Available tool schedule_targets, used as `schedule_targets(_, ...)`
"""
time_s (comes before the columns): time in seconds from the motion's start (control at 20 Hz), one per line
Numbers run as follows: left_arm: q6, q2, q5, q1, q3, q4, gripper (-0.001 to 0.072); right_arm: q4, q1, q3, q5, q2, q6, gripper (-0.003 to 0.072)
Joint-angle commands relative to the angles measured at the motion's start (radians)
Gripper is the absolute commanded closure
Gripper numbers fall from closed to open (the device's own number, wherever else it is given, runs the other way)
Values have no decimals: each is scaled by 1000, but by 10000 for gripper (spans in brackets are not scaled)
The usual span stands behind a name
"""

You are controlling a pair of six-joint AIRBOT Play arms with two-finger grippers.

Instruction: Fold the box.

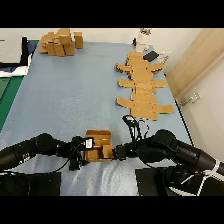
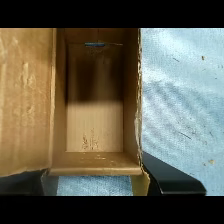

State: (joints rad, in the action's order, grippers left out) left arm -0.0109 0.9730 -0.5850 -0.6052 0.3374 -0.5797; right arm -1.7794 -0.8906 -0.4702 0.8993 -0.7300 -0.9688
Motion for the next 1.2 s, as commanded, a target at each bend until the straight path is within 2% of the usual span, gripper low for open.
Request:
schedule_targets(0.0,0,0,0,0,0,0,122,10,-2,-27,26,1,0,398)
schedule_targets(0.15,0,0,0,0,0,0,123,1,-2,-27,21,0,-1,397)
schedule_targets(0.25,0,0,0,0,0,0,123,-20,-2,-27,14,0,0,310)
schedule_targets(0.55,0,0,0,0,0,0,123,-72,-2,-27,-31,-5,-9,306)
schedule_targets(0.75,0,0,0,0,0,0,122,-80,-3,-43,-19,-113,-10,306)
schedule_targets(0.95,0,0,0,0,0,0,122,-64,-3,-156,54,-200,13,307)
schedule_targets(1.15,0,0,0,0,0,0,123,-9,-21,-221,141,-272,165,307)
